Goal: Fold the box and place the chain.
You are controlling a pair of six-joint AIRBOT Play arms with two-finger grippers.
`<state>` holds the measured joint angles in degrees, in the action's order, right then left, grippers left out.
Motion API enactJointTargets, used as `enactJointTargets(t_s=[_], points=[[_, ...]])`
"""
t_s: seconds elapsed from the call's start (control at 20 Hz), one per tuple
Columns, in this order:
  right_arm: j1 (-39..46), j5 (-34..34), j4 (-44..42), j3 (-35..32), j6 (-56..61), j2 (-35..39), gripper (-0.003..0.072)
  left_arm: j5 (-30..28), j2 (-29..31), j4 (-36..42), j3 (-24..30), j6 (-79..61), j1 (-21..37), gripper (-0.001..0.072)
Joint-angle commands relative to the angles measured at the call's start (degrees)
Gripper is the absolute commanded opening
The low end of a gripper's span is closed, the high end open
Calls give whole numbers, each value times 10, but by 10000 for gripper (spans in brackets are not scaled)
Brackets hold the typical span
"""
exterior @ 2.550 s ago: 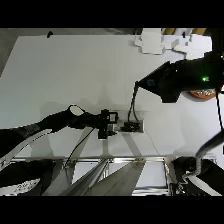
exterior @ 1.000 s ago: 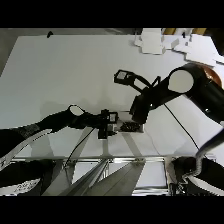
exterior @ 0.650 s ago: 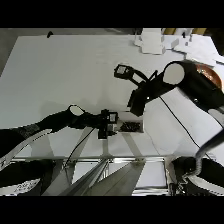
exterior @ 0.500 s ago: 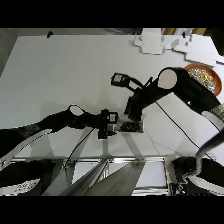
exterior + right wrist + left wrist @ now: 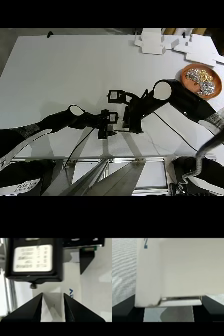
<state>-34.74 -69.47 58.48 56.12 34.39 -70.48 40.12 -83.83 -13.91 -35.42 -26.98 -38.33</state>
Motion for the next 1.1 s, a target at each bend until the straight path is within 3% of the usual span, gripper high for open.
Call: enactJointTargets(t_s=[0.0, 0.25, 0.35, 0.7, 0.75, 1.05], points=[[-14, 16, 49, -9, -19, 5, 306, 0, 0, 0, 0, 0, 0, 342], [-14, 45, 73, -29, -19, 6, 292, 0, 0, 0, 0, 0, 0, 342], [-19, 47, 82, -35, -19, 9, 192, 0, 0, 0, 0, 0, 0, 342], [-38, 85, 96, -43, -12, 21, 141, 0, 0, 0, 0, 0, 0, 342], [-37, 86, 101, -43, -12, 28, 90, 0, 0, 0, 0, 0, 0, 342], [-37, 108, 102, -54, 2, 38, 84, 0, 0, 0, 0, 0, 0, 342]])
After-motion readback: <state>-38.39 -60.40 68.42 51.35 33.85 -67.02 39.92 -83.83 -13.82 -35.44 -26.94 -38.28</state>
